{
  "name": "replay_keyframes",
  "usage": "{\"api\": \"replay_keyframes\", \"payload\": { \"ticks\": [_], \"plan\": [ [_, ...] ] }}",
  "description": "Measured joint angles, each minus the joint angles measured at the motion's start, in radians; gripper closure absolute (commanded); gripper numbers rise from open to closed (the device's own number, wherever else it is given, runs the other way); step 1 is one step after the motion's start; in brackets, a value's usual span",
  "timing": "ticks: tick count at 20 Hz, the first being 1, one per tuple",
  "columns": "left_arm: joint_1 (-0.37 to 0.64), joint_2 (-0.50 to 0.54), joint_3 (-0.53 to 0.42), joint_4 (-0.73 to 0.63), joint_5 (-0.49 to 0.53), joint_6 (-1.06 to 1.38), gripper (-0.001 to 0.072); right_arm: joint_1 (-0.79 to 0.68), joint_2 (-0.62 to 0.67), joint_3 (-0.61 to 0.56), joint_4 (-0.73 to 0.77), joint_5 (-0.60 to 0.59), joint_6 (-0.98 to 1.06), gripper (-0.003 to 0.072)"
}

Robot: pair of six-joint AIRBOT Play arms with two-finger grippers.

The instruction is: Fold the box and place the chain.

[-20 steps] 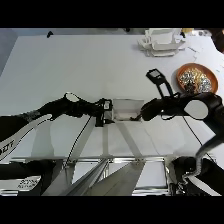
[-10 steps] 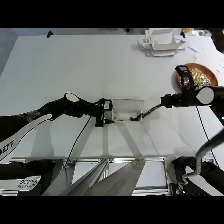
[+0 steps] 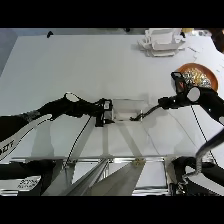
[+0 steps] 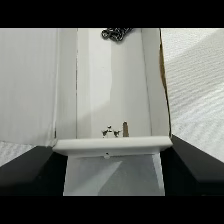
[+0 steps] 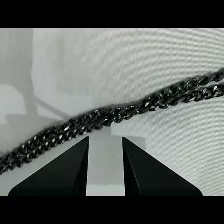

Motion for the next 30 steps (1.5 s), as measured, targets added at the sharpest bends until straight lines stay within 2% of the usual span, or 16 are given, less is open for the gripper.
{"api": "replay_keyframes", "payload": {
  "ticks": [6, 22, 23, 24, 26, 27, 30],
  "plan": [
    [0.000, 0.000, 0.000, 0.000, 0.000, 0.000, 0.0572, -0.031, -0.012, -0.002, -0.058, -0.033, 0.079, 0.0416],
    [0.000, 0.000, 0.000, 0.000, 0.000, 0.000, 0.0572, -0.067, -0.050, -0.002, -0.082, -0.084, 0.154, 0.0418],
    [0.000, 0.000, 0.000, 0.000, 0.000, 0.000, 0.0572, -0.067, -0.057, -0.002, -0.081, -0.084, 0.154, 0.0451],
    [0.000, 0.000, 0.000, 0.000, 0.000, 0.000, 0.0572, -0.067, -0.065, -0.002, -0.080, -0.084, 0.155, 0.0537],
    [0.000, 0.000, 0.000, 0.000, 0.000, 0.000, 0.0572, -0.067, -0.074, -0.002, -0.076, -0.088, 0.158, 0.0652],
    [0.000, 0.000, 0.000, 0.000, 0.000, 0.000, 0.0572, -0.067, -0.077, -0.001, -0.080, -0.088, 0.158, 0.0676],
    [0.000, 0.000, 0.000, 0.000, 0.000, 0.000, 0.0572, -0.067, -0.078, -0.002, -0.096, -0.092, 0.157, 0.0676]
  ]
}}
